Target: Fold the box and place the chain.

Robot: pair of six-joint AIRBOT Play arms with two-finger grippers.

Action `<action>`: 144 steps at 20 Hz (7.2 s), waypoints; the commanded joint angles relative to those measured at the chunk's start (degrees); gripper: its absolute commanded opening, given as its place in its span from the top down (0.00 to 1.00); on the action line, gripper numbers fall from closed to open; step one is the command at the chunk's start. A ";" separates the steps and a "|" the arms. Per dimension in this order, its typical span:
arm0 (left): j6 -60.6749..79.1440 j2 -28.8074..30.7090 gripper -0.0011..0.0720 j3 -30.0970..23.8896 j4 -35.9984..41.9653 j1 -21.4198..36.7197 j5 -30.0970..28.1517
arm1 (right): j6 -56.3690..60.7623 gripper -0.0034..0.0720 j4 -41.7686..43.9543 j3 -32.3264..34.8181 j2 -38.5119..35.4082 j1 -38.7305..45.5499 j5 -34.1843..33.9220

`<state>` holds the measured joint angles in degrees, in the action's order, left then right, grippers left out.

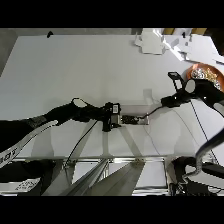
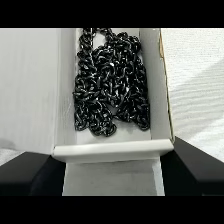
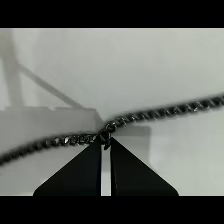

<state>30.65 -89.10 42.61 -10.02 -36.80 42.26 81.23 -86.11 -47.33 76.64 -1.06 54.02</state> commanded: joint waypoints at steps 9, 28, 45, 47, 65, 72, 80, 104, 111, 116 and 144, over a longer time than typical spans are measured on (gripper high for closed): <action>0.00 0.00 0.70 0.02 -0.02 0.00 -0.04 | -2.05 0.94 8.55 -0.09 -22.86 -8.26 13.60; 0.00 0.00 0.70 0.02 0.00 -0.02 -0.02 | -1.57 0.93 24.26 0.02 -26.29 -33.16 3.10; 0.00 0.00 0.70 0.02 -0.02 -0.02 -0.02 | 4.31 0.90 3.13 -5.05 -13.99 -4.26 6.69; 0.00 0.00 0.70 0.02 -0.02 -0.02 -0.02 | 4.26 0.86 3.13 -4.39 -10.14 -2.54 6.71; 0.00 0.00 0.70 0.02 -0.02 -0.02 -0.02 | 4.26 0.56 2.29 -4.39 3.56 -2.38 1.62; 0.00 0.00 0.70 0.02 -0.02 -0.02 -0.02 | 3.58 0.82 1.79 -4.39 6.29 -2.40 3.02; 0.00 0.00 0.70 0.02 -0.02 -0.02 -0.02 | 0.76 0.94 1.29 -4.39 -4.35 -2.40 6.91; 0.00 0.00 0.70 0.02 -0.02 -0.02 -0.02 | -1.84 0.93 24.50 -4.44 -29.83 -27.12 8.83; 0.00 0.00 0.70 0.02 -0.02 -0.02 0.00 | -2.49 0.93 20.04 -4.44 -22.95 -28.15 8.07; 0.00 0.00 0.70 0.02 -0.02 -0.02 -0.02 | -11.52 0.53 24.59 -6.36 -16.92 -28.15 8.92; 0.00 0.00 0.70 0.02 0.04 -0.02 -0.02 | -59.17 0.62 28.96 4.66 -12.92 -24.85 6.78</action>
<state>30.65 -89.10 42.61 -10.02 -36.80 42.26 24.64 -57.10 -44.23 64.45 -24.69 62.96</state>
